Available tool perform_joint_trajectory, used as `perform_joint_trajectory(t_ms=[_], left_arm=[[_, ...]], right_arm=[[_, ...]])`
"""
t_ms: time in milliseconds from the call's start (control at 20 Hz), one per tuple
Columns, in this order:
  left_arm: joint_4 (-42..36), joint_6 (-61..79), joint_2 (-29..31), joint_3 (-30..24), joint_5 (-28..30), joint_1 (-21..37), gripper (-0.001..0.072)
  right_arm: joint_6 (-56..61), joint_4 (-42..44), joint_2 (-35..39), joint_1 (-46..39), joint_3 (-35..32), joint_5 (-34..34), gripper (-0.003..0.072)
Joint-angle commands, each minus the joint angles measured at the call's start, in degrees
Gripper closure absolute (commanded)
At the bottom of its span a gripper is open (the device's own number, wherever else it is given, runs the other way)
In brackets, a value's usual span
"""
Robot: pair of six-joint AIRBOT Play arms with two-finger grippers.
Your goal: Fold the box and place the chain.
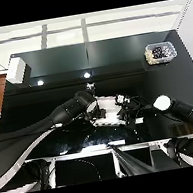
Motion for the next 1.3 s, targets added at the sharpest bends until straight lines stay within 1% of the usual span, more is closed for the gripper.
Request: perform_joint_trajectory(t_ms=[0,50,100,150,200,250,300,350,400,450,500,550,650,750,800,900,950,1000,1050,1100,1250], left_arm=[[0.0,0.1,0.0,0.0,0.1,0.0,0.0677],[0.0,0.1,0.0,0.0,0.1,0.0,0.0677],[0.0,0.1,0.0,0.0,0.1,0.0,0.0678],[0.0,0.1,0.0,0.0,0.1,0.0,0.0677],[0.0,0.1,0.0,0.0,0.0,0.0,0.0677],[0.0,0.1,0.0,0.0,0.0,0.0,0.0678],[0.0,0.1,0.0,0.0,0.0,0.0,0.0677],[0.0,0.1,0.0,0.0,0.0,0.0,0.0677],[0.0,0.1,0.0,0.0,0.0,0.0,0.0677],[0.0,0.1,0.0,0.0,0.1,0.0,0.0677],[0.0,0.1,0.0,0.0,0.1,0.0,0.0678],[0.0,0.1,0.0,0.0,0.1,0.0,0.0677],[0.0,0.1,0.0,0.0,0.2,0.0,0.0677],[0.0,0.1,0.0,0.0,0.4,0.0,0.0677],[0.0,0.1,0.0,0.0,0.6,0.0,0.0677],[0.0,0.1,0.0,0.0,0.5,0.0,0.0677],[-0.1,0.1,0.0,0.0,0.5,0.0,0.0677],[-0.2,0.1,0.0,0.0,0.5,0.0,0.0677],[-0.3,0.1,0.0,0.0,0.4,0.0,0.0677],[-0.3,0.1,0.0,0.0,0.4,0.0,0.0677],[-0.2,0.1,0.0,0.0,0.2,0.0,0.0677]], right_arm=[[0.1,2.1,-1.0,0.8,0.0,-0.6,0.0524],[0.1,2.1,-1.0,0.8,0.0,-0.7,0.0514],[0.1,2.1,-1.0,0.8,0.0,-1.4,0.0337],[0.1,2.1,-1.0,0.8,0.0,-2.0,0.0252],[0.1,1.8,-1.0,0.8,0.0,-2.1,0.0380],[0.1,1.7,-1.0,0.8,0.0,-2.1,0.0476],[0.1,1.8,-1.0,0.8,0.0,-2.3,0.0361],[0.2,1.7,-1.0,0.8,0.0,-2.3,0.0425],[0.7,1.7,-0.9,0.7,0.1,-2.3,0.0565],[3.2,1.7,-0.6,0.3,0.2,-1.8,0.0565],[7.3,1.4,0.2,-0.9,0.4,0.2,0.0643],[13.1,0.2,1.5,-3.1,1.0,4.4,0.0636],[24.6,-4.2,4.7,-9.6,3.0,15.7,0.0637],[35.7,-7.7,8.6,-19.1,4.4,25.5,0.0637],[39.4,-10.2,10.4,-24.3,4.5,28.3,0.0637],[51.1,-19.4,11.7,-35.7,4.4,29.8,0.0638],[55.1,-22.3,11.6,-40.2,3.6,29.2,0.0638],[59.1,-23.4,11.6,-44.1,1.8,28.1,0.0638],[61.5,-22.8,11.2,-46.6,-0.4,27.8,0.0638],[61.9,-20.3,10.7,-47.3,-3.1,27.8,0.0638],[60.8,-10.8,9.0,-43.2,-10.3,26.8,0.0638]])
